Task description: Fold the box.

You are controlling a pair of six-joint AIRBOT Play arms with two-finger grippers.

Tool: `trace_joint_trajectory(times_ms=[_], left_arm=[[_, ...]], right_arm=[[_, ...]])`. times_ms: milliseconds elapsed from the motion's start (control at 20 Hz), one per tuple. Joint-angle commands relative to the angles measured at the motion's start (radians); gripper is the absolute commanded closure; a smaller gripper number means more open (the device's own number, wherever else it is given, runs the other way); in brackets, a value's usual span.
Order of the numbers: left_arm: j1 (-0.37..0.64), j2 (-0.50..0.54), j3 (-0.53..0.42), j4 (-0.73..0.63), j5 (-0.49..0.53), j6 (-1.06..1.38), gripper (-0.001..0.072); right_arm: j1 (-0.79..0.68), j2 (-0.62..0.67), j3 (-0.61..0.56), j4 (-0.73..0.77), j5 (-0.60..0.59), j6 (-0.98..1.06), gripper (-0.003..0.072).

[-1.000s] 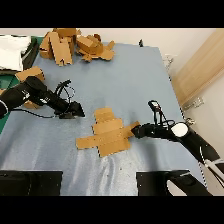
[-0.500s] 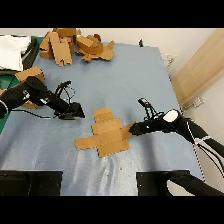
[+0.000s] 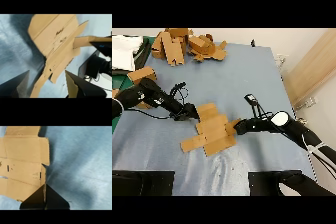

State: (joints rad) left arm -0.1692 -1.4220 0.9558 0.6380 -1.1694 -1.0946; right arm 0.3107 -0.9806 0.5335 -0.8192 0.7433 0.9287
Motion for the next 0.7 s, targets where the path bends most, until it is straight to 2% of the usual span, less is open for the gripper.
trace_joint_trajectory(times_ms=[0, 150, 450, 650], left_arm=[[0.001, -0.040, 0.000, -0.039, -0.009, 0.037, 0.0014], [0.000, -0.061, 0.000, -0.056, 0.020, 0.077, 0.0014], [0.000, -0.116, -0.001, -0.099, 0.010, 0.143, 0.0014], [-0.011, -0.165, -0.003, -0.251, -0.032, 0.277, 0.0014]], right_arm=[[0.130, 0.024, -0.027, -0.126, -0.122, 0.161, 0.0685], [0.179, 0.024, -0.030, -0.135, -0.132, 0.193, 0.0685], [0.182, 0.022, -0.031, -0.135, -0.131, 0.223, 0.0685], [0.182, 0.022, -0.031, -0.136, -0.131, 0.235, 0.0685]])
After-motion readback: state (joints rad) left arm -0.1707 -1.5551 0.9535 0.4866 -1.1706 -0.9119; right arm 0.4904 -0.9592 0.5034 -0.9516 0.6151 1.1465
